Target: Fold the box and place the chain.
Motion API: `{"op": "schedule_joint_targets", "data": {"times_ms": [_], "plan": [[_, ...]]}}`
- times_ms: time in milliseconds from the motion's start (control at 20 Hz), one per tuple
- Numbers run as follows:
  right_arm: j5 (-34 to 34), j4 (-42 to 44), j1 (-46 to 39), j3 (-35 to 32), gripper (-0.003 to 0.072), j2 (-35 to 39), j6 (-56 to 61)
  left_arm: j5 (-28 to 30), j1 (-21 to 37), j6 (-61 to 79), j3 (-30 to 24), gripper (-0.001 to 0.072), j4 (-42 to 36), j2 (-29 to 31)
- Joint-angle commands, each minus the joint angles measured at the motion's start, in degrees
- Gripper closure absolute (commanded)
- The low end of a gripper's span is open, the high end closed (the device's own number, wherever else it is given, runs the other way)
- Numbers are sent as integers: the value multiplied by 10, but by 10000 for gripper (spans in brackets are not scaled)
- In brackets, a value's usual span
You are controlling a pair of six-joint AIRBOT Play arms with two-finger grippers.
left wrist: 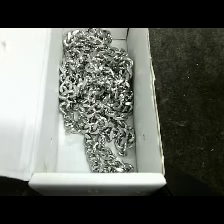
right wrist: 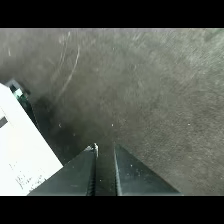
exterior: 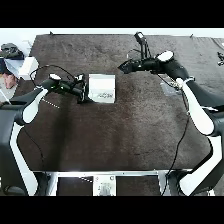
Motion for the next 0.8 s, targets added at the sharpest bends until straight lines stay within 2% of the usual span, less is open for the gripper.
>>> {"op": "schedule_joint_targets", "data": {"times_ms": [0,500,700,750], "plan": [[49,15,9,18,520,-27,-53,0,0,0,0,304,0,0],[173,13,41,18,517,-33,-157,0,0,0,0,304,0,0],[200,13,49,18,516,-33,-191,0,0,0,0,304,0,0],[208,13,50,18,496,-33,-199,0,0,0,0,304,0,0]]}}
